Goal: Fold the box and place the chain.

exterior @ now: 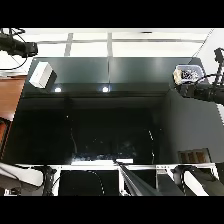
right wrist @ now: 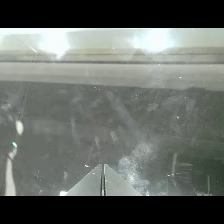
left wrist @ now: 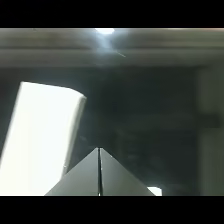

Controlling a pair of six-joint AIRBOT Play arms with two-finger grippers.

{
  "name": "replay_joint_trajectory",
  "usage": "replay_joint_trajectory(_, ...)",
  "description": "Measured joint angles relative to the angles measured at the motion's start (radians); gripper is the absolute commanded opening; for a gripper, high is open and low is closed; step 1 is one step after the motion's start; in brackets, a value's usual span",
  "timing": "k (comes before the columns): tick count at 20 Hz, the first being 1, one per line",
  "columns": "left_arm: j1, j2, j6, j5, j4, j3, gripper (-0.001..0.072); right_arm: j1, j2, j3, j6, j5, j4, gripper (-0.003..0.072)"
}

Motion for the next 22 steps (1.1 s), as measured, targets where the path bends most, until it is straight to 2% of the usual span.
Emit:
replay_joint_trajectory(1, -0.019, 0.074, 0.015, 0.027, -0.027, -0.089, 0.0025, 0.002, 0.0, -0.003, -0.002, -0.003, 0.0, 0.0021)
replay_joint_trajectory(3, -0.071, 0.246, 0.039, 0.119, -0.06, -0.327, 0.0026, 0.017, -0.001, -0.026, -0.011, -0.029, 0.0, 0.002)
replay_joint_trajectory(7, -0.172, 0.605, 0.063, 0.394, -0.079, -0.885, 0.0026, 0.104, -0.007, -0.115, -0.109, -0.174, -0.028, 0.002)
replay_joint_trajectory(9, -0.193, 0.747, 0.069, 0.5, -0.074, -1.103, 0.0026, 0.158, -0.02, -0.148, -0.137, -0.274, -0.075, 0.002)
replay_joint_trajectory(10, -0.197, 0.803, 0.072, 0.544, -0.073, -1.179, 0.0027, 0.179, -0.028, -0.158, -0.143, -0.313, -0.099, 0.0021)
replay_joint_trajectory(12, -0.196, 0.876, 0.072, 0.583, -0.062, -1.271, 0.0028, 0.201, -0.043, -0.169, -0.15, -0.364, -0.145, 0.0022)
replay_joint_trajectory(14, -0.193, 0.917, 0.072, 0.61, -0.058, -1.317, 0.0028, 0.208, -0.052, -0.176, -0.154, -0.394, -0.18, 0.0022)
replay_joint_trajectory(22, -0.191, 0.959, 0.075, 0.632, -0.048, -1.366, 0.0028, 0.217, -0.061, -0.182, -0.158, -0.428, -0.222, 0.0022)
